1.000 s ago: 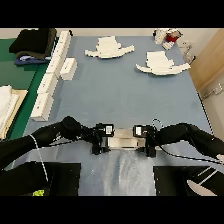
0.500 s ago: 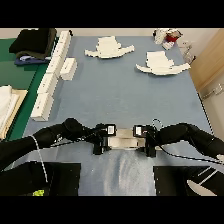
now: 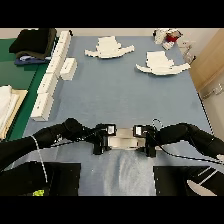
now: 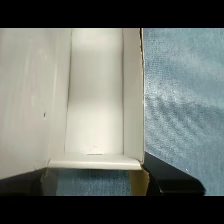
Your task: Fold the box.
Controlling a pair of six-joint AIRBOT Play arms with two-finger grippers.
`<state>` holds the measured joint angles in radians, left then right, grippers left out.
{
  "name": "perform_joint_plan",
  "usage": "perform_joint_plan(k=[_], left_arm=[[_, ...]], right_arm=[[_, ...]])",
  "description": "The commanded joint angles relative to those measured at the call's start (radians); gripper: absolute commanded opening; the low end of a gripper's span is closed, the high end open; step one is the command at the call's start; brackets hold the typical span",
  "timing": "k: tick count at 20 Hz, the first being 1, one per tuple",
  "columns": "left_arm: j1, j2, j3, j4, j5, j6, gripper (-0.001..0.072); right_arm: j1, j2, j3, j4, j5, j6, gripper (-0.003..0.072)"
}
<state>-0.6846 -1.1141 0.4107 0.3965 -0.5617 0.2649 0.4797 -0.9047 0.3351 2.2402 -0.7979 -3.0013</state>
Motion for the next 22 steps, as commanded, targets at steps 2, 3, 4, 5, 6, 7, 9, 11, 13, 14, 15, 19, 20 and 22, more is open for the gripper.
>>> perform_joint_plan(k=[2, 3, 4, 5, 6, 7, 9, 11, 13, 14, 15, 19, 20, 22], left_arm=[[-0.001, 0.0, 0.001, 0.0, 0.002, -0.001, 0.0596], [-0.001, 0.0, 0.001, 0.0, 0.002, -0.001, 0.0597], [-0.001, 0.0, 0.001, 0.0, 0.002, -0.001, 0.0597], [-0.001, 0.0, 0.001, 0.0, 0.002, -0.001, 0.0597], [-0.001, 0.0, 0.001, 0.0, 0.002, -0.001, 0.0596], [-0.001, 0.0, 0.001, 0.0, 0.002, -0.001, 0.0597], [-0.001, 0.0, 0.001, 0.0, 0.002, -0.001, 0.0597], [-0.001, 0.0, 0.001, 0.0, 0.002, -0.001, 0.0597], [-0.001, 0.0, 0.001, 0.0, 0.002, -0.001, 0.0596], [-0.001, 0.0, 0.001, 0.0, 0.002, -0.001, 0.0597], [-0.001, 0.0, 0.001, 0.0, 0.002, -0.001, 0.0597], [-0.001, 0.0, 0.001, 0.0, 0.002, -0.001, 0.0596], [-0.001, 0.0, 0.001, 0.0, 0.002, -0.001, 0.0597], [-0.001, 0.0, 0.001, 0.0, 0.002, -0.001, 0.0597]], right_arm=[[0.0, 0.0, 0.0, 0.0, 0.0, 0.0, 0.0515], [0.0, 0.0, 0.0, 0.0, 0.001, 0.0, 0.0515], [0.0, 0.0, 0.0, 0.0, 0.0, 0.0, 0.0516], [0.0, 0.0, 0.0, 0.0, 0.0, 0.0, 0.0515], [0.0, 0.0, 0.0, 0.0, 0.0, 0.0, 0.0515], [0.0, 0.0, 0.0, 0.0, 0.0, 0.0, 0.0515], [0.0, 0.0, 0.0, 0.0, 0.0, 0.0, 0.0515], [0.0, 0.0, 0.0, 0.0, 0.0, 0.0, 0.0515], [0.0, 0.0, 0.001, 0.001, 0.0, 0.0, 0.0515], [0.0, 0.0, 0.001, 0.001, -0.001, 0.0, 0.0515], [0.0, 0.0, 0.001, 0.001, -0.001, 0.0, 0.0515], [0.0, 0.0, 0.002, 0.0, -0.003, 0.025, 0.0675], [0.0, 0.002, 0.002, -0.001, -0.003, 0.053, 0.072], [0.0, 0.023, 0.002, -0.018, -0.004, 0.062, 0.072]])
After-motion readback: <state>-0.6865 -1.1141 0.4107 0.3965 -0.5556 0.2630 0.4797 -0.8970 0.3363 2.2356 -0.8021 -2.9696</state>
